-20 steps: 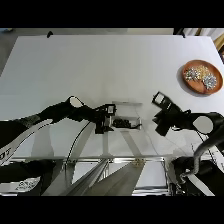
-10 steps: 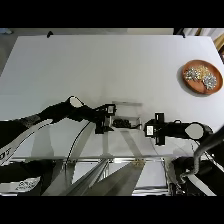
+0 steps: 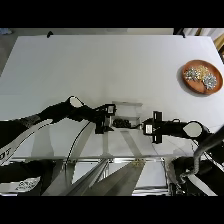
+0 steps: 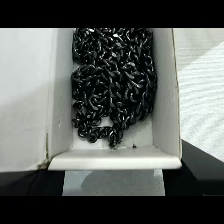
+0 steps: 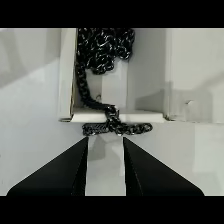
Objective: Fold the box and place the chain.
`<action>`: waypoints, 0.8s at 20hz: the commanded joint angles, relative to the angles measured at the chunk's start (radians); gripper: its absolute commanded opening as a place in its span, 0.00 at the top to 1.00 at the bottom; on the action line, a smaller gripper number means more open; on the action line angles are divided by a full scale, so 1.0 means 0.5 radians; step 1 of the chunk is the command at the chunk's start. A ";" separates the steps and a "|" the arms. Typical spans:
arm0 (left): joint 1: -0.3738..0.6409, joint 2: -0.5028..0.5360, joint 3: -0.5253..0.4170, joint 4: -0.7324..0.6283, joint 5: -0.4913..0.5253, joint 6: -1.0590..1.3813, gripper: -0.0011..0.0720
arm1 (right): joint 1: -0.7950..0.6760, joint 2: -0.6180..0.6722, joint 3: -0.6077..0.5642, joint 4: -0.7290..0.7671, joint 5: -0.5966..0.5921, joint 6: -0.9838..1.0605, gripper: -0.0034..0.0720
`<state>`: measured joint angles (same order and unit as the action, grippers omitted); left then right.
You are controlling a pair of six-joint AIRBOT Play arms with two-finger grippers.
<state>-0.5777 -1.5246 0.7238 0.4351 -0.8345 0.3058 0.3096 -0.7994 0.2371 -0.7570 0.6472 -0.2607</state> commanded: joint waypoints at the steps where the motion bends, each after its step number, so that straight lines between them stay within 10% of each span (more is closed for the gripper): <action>1: 0.002 0.002 0.001 0.000 0.000 0.001 0.45 | 0.002 -0.002 -0.002 0.100 -0.015 -0.023 0.66; 16: 0.002 0.002 0.001 0.000 0.000 0.001 0.45 | 0.002 -0.002 -0.002 0.108 0.034 -0.022 0.75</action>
<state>-0.5777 -1.5246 0.7238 0.4347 -0.8345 0.3061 0.3099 -0.7998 0.2371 -0.7025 0.6609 -0.2722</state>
